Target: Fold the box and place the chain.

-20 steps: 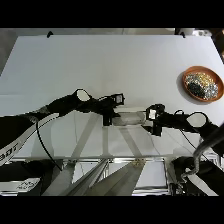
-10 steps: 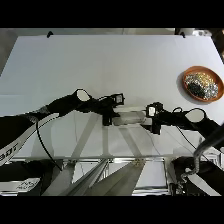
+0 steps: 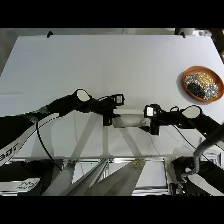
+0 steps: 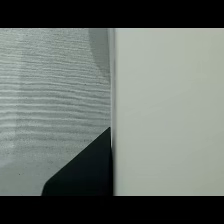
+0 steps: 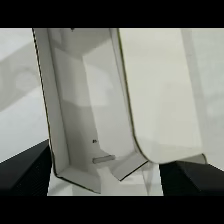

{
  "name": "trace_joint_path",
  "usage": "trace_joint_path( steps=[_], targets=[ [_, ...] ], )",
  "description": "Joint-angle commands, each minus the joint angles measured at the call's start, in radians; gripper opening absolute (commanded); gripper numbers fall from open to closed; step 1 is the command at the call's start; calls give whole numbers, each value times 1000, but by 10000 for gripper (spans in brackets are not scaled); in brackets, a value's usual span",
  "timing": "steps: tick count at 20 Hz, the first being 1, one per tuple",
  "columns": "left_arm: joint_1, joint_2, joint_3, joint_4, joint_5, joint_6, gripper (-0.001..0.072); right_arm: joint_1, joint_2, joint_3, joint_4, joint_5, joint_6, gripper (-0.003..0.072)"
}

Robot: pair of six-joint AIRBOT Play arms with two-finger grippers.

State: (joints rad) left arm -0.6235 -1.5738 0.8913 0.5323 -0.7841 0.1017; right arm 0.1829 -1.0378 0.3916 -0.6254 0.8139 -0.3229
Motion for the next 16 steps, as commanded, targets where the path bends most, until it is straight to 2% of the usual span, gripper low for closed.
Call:
trace_joint_path(
  steps=[1,5,16],
  targets=[
    [0,0,0,-1,2,-1,10,3,-35,1,2,5,-35,678],
    [0,0,0,-1,2,-1,10,3,-62,1,34,7,-98,671],
    [0,0,0,-1,2,-1,10,-4,-151,1,77,6,-113,660]
  ],
)
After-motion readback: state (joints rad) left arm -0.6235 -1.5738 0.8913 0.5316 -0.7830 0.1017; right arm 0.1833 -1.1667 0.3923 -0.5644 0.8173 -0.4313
